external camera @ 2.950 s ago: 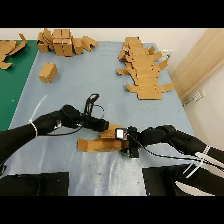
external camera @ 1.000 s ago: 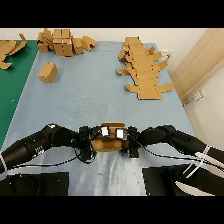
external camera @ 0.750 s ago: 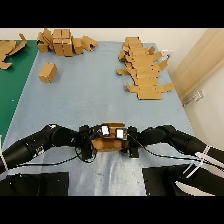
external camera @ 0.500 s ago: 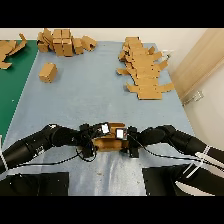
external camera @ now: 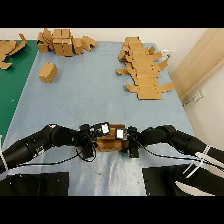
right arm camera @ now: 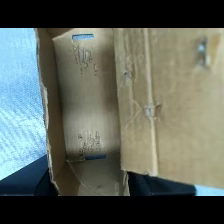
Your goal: Fold the box.
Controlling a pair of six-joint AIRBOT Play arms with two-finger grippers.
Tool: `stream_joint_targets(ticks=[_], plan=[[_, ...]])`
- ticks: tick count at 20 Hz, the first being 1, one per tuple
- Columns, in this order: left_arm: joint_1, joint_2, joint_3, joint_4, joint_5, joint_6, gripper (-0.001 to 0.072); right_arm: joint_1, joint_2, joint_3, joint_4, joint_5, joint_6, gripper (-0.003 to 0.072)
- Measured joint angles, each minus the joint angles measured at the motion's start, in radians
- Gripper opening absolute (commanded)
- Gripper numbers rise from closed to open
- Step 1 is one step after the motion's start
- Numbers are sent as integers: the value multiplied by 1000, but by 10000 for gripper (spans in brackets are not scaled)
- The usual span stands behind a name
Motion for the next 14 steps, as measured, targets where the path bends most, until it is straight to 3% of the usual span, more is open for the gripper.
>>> stream_joint_targets(ticks=[11, 12, 13, 14], plan=[[-17, -18, 2, -39, 29, 5, 222, 0, 0, 0, 0, 0, 0, 515], [-18, -24, 5, -43, 34, 7, 77, 0, 0, 0, 0, 0, 1, 515], [-18, -30, 6, -44, 40, 11, 14, 0, 0, 0, 0, 0, 0, 515], [-19, -33, 8, -45, 42, 17, 14, 0, 0, 0, 0, 0, 3, 515]])
